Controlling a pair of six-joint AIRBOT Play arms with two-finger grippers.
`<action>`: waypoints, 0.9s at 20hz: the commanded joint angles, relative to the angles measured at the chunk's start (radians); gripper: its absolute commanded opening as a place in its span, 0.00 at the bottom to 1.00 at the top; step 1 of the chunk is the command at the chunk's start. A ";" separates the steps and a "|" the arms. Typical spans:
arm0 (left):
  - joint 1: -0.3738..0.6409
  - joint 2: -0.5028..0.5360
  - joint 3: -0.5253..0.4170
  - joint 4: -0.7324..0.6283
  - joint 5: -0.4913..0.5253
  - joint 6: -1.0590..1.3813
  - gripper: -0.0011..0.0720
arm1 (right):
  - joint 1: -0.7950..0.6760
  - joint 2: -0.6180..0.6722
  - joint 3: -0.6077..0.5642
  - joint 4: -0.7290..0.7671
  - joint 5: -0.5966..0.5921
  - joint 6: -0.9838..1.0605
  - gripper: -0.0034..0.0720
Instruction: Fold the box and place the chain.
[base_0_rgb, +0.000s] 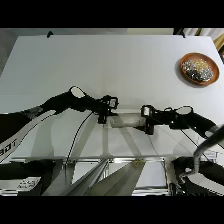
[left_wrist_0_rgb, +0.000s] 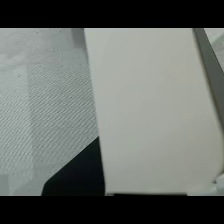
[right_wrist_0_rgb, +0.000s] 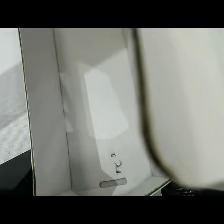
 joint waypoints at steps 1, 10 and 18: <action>0.000 0.000 0.001 -0.001 0.002 0.000 0.03 | 0.000 -0.039 0.001 -0.021 0.017 0.010 0.92; 0.000 0.000 0.001 -0.001 0.002 0.000 0.03 | -0.025 -0.040 0.001 -0.037 0.028 0.010 0.61; 0.000 0.000 0.001 -0.001 0.002 0.000 0.03 | -0.025 -0.040 0.001 -0.055 0.031 0.036 0.71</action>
